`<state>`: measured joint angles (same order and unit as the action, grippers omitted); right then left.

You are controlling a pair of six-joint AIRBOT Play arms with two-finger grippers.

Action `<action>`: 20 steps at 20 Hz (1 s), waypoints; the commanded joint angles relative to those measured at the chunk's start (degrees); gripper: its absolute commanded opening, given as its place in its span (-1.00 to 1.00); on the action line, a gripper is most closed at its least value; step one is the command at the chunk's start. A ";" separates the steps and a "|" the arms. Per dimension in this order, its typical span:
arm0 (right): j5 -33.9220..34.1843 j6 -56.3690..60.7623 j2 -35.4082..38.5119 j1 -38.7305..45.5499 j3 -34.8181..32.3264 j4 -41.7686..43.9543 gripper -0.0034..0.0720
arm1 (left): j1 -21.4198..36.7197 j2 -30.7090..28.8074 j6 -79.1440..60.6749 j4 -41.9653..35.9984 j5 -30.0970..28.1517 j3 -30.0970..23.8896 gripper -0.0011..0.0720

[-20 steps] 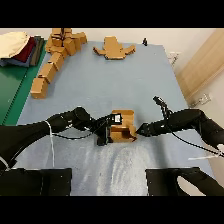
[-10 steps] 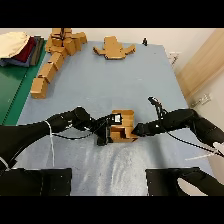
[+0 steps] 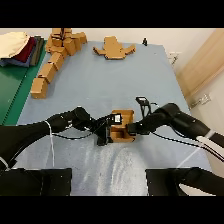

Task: Fold the box.

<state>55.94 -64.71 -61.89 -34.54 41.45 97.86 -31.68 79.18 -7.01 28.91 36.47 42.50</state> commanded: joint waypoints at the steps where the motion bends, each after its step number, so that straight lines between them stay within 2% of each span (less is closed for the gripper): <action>1: 5.57 12.20 -6.95 -6.54 5.49 -9.94 0.28 | -0.02 0.02 -0.02 0.00 -0.02 0.04 0.46; 5: 6.03 16.83 -13.03 -9.53 8.07 -12.20 0.27 | -0.02 0.02 -0.02 0.00 -0.02 0.04 0.46; 8: 6.21 17.68 -13.86 -9.51 8.35 -14.14 0.00 | -0.02 0.02 -0.02 0.00 -0.02 0.04 0.46; 9: 6.64 17.92 -13.79 -9.51 8.35 -15.45 -0.34 | -0.02 0.02 -0.02 0.00 -0.02 0.04 0.46; 11: 7.65 18.23 -13.81 -9.51 8.35 -16.87 -0.74 | -0.02 0.02 -0.02 0.00 -0.02 0.04 0.46; 12: 7.63 18.23 -13.81 -9.53 8.35 -16.85 -0.87 | -0.02 0.02 -0.02 0.00 -0.02 0.04 0.46; 13: 7.56 18.21 -13.81 -9.53 8.35 -16.85 -0.89 | -0.02 0.02 -0.02 0.00 -0.02 0.04 0.46; 16: 7.58 18.21 -13.81 -9.53 8.35 -16.79 -0.89 | -0.02 0.02 -0.02 0.00 -0.02 0.04 0.46; 17: 7.58 18.21 -13.79 -9.51 8.35 -16.41 -0.53 | -0.02 0.02 -0.02 0.02 -0.02 0.04 0.46; 18: 7.58 18.18 -13.75 -9.53 8.35 -15.67 0.12 | -0.02 0.02 -0.02 0.00 -0.02 0.04 0.46; 19: 7.63 18.14 -13.64 -9.53 8.35 -14.80 0.21 | -0.02 0.02 -0.02 0.00 -0.02 0.04 0.46; 20: 7.82 18.01 -13.38 -9.53 8.35 -14.25 0.21 | -0.02 0.02 -0.02 0.00 -0.02 0.04 0.46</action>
<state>64.40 -46.94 -75.55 -44.03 49.74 81.41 -31.68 79.18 -7.16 28.93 36.40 42.50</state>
